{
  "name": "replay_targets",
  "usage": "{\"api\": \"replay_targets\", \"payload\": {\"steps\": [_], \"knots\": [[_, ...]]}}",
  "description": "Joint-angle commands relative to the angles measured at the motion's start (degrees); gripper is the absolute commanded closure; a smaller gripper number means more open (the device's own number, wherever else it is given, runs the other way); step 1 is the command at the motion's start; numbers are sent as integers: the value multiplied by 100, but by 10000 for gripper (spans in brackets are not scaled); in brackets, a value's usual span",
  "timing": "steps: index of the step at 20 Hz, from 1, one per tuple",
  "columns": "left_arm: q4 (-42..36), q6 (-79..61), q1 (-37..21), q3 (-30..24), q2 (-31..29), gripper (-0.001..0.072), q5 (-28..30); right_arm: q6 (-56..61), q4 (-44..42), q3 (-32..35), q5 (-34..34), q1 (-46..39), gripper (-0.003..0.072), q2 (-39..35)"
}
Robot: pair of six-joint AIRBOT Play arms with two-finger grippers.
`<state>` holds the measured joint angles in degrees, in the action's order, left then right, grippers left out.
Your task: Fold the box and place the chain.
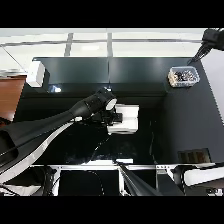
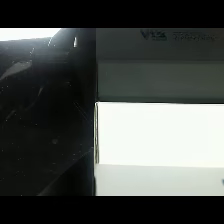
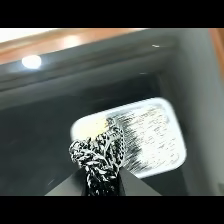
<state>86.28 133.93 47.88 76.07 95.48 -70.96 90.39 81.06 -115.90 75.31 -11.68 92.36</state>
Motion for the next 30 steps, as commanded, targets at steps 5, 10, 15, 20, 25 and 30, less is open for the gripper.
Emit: {"api": "replay_targets", "payload": {"steps": [5,10,15,20,25,30], "knots": [[0,-2,-4,-2,0,688,4,-697,-1644,1904,334,46,672,-2562],[-2,-2,-4,-2,0,688,122,-1143,-1665,3963,551,745,672,-4258],[-2,-2,-4,-2,0,688,153,-1143,-2706,5501,1163,1707,672,-4627],[-2,-2,-4,-2,0,688,151,-1134,-3851,6467,-667,2658,671,-4594],[-2,-2,-4,-2,0,688,151,-1045,-3845,6616,-1749,3139,670,-4089],[-2,-2,-4,-2,0,688,151,-844,-3108,6616,-1362,3141,671,-3386]]}}
